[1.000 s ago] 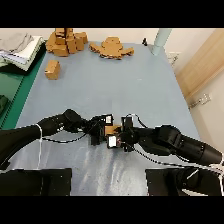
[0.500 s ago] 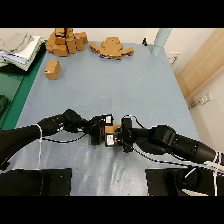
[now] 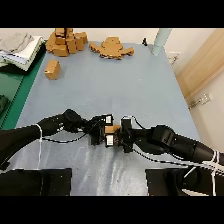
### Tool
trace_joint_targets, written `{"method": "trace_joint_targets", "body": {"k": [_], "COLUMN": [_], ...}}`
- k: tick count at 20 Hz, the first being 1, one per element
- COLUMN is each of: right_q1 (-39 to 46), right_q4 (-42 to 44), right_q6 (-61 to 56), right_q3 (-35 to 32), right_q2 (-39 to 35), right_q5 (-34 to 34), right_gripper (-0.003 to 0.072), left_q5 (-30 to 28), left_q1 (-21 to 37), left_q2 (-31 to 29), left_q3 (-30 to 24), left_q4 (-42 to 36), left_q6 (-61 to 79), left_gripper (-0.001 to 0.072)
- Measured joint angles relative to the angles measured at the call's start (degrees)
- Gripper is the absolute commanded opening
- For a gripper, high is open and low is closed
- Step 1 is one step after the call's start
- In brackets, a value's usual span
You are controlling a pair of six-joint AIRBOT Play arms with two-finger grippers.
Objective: Fold the box.
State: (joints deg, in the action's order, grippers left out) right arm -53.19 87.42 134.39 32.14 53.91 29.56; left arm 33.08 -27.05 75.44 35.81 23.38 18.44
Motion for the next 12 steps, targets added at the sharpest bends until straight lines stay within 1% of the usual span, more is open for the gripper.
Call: {"method": "trace_joint_targets", "body": {"k": [1, 2, 3, 4, 5, 9, 12], "right_q1": [0.0, 0.0, 0.0, 0.0, 0.0, 0.0, 0.0], "right_q4": [0.0, 0.0, 0.0, 0.0, -0.1, -0.2, -0.2], "right_q6": [0.0, 0.0, 0.0, 0.0, 0.0, -0.5, -0.9], "right_q3": [0.0, 0.0, 0.0, 0.0, 0.0, 0.0, 0.0], "right_q2": [-0.5, -1.2, -2.1, -2.8, -3.4, -4.5, -4.1], "right_q5": [0.1, 0.0, 0.0, 0.1, 0.0, 0.4, 0.9], "right_gripper": [0.0218, 0.0092, 0.004, 0.0038, 0.0003, 0.0003, 0.0003], "left_q5": [0.0, 0.0, 0.0, 0.0, 0.0, 0.0, 0.0], "left_q1": [0.0, 0.0, 0.0, 0.0, 0.0, 0.0, 0.0], "left_q2": [0.0, 0.0, 0.0, 0.0, 0.0, 0.0, 0.0], "left_q3": [0.0, 0.0, 0.0, 0.0, 0.0, 0.0, 0.0], "left_q4": [0.0, 0.0, 0.0, 0.0, 0.0, 0.0, 0.0], "left_q6": [0.0, 0.0, 0.0, 0.0, 0.0, 0.0, 0.0], "left_gripper": [0.0424, 0.0424, 0.0424, 0.0424, 0.0424, 0.0424, 0.0424]}}
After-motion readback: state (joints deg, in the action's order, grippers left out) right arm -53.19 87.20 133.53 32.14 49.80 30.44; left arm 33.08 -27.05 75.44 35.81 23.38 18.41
